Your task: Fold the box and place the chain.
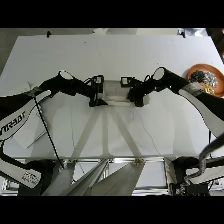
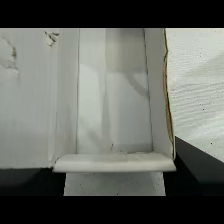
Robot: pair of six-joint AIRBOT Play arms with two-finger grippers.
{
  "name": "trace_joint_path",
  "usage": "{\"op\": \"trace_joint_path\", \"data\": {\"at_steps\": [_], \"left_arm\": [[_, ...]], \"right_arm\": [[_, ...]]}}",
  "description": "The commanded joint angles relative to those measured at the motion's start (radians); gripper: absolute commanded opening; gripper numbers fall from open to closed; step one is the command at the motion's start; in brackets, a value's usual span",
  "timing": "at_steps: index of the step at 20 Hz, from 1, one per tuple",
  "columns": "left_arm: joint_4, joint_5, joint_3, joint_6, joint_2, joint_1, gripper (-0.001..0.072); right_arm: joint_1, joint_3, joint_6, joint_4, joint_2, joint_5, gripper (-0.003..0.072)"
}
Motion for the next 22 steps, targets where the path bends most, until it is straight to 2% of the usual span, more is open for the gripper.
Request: {"op": "trace_joint_path", "data": {"at_steps": [1, 5, 6, 7, 11, 15, 19, 22], "left_arm": [[0.001, 0.0, 0.0, 0.002, 0.0, 0.0, 0.0326], [0.001, 0.0, 0.0, 0.002, 0.0, 0.0, 0.0326], [0.001, 0.0, 0.0, 0.002, 0.0, 0.0, 0.0326], [0.001, 0.0, 0.0, 0.002, 0.0, 0.0, 0.0326], [0.001, 0.0, 0.0, 0.002, 0.0, 0.0, 0.0326], [0.001, 0.0, 0.0, 0.002, 0.0, 0.0, 0.0326], [0.001, 0.0, 0.0, 0.002, 0.0, 0.0, 0.0326], [0.001, 0.0, 0.0, 0.002, 0.0, 0.0, 0.0326]], "right_arm": [[0.001, 0.0, 0.047, 0.003, 0.0, 0.001, 0.0234], [0.001, 0.0, 0.048, 0.002, 0.0, 0.001, 0.0241], [0.001, 0.0, 0.048, -0.001, 0.0, 0.002, 0.0162], [0.001, 0.0, 0.048, -0.013, 0.0, 0.008, 0.0002], [-0.006, 0.0, 0.169, -0.093, 0.013, 0.012, 0.0008], [-0.066, 0.0, 0.24, -0.098, 0.086, 0.039, 0.0007], [-0.176, 0.001, 0.278, -0.106, 0.194, 0.108, 0.0008], [-0.288, 0.001, 0.452, -0.149, 0.237, 0.121, 0.0008]]}}
